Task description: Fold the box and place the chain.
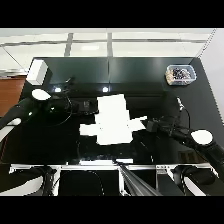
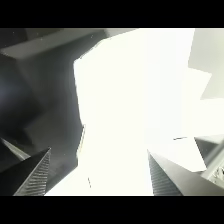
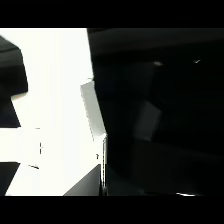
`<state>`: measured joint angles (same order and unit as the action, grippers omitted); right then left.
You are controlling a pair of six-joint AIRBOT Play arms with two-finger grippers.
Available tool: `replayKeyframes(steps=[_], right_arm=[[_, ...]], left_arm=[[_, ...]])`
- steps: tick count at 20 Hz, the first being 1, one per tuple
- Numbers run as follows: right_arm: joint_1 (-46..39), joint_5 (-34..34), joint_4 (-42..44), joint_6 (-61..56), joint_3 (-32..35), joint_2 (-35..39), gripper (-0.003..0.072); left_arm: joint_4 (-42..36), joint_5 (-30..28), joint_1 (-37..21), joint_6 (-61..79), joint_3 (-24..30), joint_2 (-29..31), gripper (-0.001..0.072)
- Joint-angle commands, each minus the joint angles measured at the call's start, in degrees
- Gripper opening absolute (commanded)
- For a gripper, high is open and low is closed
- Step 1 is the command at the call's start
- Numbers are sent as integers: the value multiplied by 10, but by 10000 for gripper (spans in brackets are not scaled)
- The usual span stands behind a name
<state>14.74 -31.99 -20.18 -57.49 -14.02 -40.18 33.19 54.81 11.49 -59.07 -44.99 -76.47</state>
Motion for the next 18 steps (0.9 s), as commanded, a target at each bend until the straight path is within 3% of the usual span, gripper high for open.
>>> replayKeyframes(steps=[1, 7, 11, 15, 18], right_arm=[[31, 36, 7, -8, 7, 1, 15], [31, 40, 7, -8, 7, 1, 15], [31, 40, 7, -8, 7, 1, 15], [31, 40, 1, -8, 7, 1, 15], [32, 39, 0, -8, 7, 1, 15]], left_arm=[[-20, 64, 2, 7, -38, -77, 700], [-125, 136, 2, 123, -39, -132, 700], [-127, 149, 2, 179, -42, -153, 696], [-99, 242, 4, 252, -105, -200, 656], [-46, 295, 10, 252, -172, -239, 468]])
